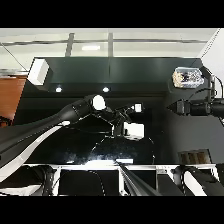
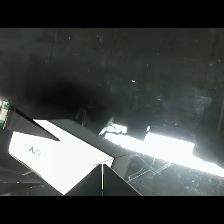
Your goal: Fold the box and place the chain.
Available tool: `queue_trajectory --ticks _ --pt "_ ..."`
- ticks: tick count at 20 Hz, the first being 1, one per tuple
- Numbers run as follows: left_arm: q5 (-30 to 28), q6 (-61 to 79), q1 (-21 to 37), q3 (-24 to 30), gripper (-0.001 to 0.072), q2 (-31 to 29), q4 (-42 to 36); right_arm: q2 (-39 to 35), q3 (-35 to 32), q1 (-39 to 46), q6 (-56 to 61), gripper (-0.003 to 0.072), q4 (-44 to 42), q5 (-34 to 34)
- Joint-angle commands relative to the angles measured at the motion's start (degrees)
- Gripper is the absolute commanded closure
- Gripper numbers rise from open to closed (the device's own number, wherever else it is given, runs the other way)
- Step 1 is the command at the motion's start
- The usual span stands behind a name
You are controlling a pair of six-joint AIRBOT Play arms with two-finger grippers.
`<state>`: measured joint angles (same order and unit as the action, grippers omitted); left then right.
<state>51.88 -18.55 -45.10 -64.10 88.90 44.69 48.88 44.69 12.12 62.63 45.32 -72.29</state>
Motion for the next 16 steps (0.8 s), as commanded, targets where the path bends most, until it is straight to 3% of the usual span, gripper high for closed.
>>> queue_trajectory --ticks 1,4,7,8,9,10,13,16 --pt "-0.66 0.11 -0.92 -0.02 0.0 0.85 2.45 -0.02 0.04 0.0 -0.09 0.0673 -0.02 0.5" --pt "-3.96 0.02 -3.78 -0.02 0.0 2.51 8.55 -0.02 0.04 0.0 -0.07 0.0673 0.0 0.72" --pt "-7.13 -3.02 -5.73 -0.02 0.0003 2.67 9.94 -0.02 0.04 0.0 -0.07 0.0673 -0.02 0.68" --pt "-7.13 -4.87 -5.73 -0.02 0.009 2.58 10.21 -0.02 0.04 0.0 -0.07 0.0673 -0.02 0.66" --pt "-6.73 -7.8 -5.42 -0.02 0.0271 2.25 11.5 -0.02 0.04 0.0 -0.07 0.0673 -0.02 0.66" --pt "-6.12 -10.64 -4.92 -0.02 0.0347 1.73 13.25 -0.02 0.04 0.0 -0.07 0.0672 -0.02 0.59" --pt "-2.43 -21.92 -0.68 -0.02 0.0347 -1.27 21.07 -0.02 0.04 0.0 -0.04 0.0673 -0.04 0.46" --pt "4.92 -39.23 8.09 -0.02 0.0346 -4.76 35.15 -0.02 0.04 0.0 -0.04 0.0673 -0.02 0.48"
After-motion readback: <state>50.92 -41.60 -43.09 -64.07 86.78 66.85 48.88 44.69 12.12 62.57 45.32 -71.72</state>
